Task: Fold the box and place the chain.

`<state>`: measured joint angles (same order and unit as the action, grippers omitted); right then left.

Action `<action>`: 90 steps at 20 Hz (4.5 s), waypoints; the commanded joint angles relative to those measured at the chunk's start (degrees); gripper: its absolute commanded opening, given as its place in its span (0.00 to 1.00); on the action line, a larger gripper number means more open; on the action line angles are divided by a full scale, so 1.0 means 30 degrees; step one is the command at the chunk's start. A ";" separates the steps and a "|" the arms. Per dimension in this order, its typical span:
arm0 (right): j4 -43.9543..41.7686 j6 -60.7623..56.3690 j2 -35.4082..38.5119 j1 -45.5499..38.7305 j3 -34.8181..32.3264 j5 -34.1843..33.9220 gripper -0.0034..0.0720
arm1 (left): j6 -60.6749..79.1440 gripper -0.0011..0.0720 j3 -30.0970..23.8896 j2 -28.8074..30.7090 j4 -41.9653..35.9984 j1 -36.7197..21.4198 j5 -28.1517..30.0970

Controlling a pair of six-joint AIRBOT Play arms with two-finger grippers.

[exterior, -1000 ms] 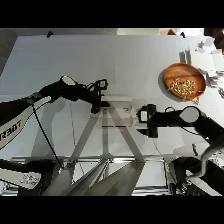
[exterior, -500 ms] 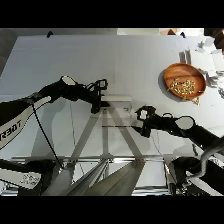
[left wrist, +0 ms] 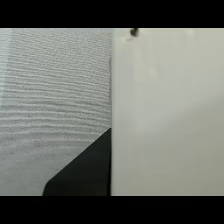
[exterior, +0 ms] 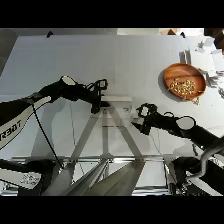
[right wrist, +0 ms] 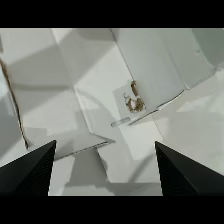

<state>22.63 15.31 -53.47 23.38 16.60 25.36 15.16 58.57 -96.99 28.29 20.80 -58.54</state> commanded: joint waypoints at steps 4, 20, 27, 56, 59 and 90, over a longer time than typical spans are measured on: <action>0.3825 0.0007 0.2331 0.0022 -0.0189 0.2317 0.95 | 0.0007 0.03 0.0015 0.0015 0.0007 0.0007 0.0007; -0.3293 0.4167 0.0466 0.1800 -0.1982 -0.1443 0.98 | 0.0007 0.03 0.0007 0.0015 0.0000 0.0000 0.0007; -0.8065 0.5639 0.0255 0.2339 -0.1982 -0.2805 0.97 | 0.0007 0.03 0.0015 0.0015 0.0000 0.0000 0.0007; -1.0520 0.8983 -0.2900 -0.0219 0.0131 0.1005 0.95 | 0.0007 0.03 0.0007 0.0015 0.0000 0.0000 0.0000; -1.0287 0.9071 -0.3228 -0.0219 0.0393 0.0823 0.95 | 0.0007 0.03 0.0007 0.0015 0.0007 0.0007 0.0000; -0.2142 0.7359 -1.0120 -0.3075 0.6156 0.7417 0.95 | 0.0007 0.03 0.0007 0.0015 0.0007 0.0000 0.0000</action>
<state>12.03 39.16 -82.24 13.74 34.54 47.62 15.29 58.59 -96.92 28.34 20.78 -58.37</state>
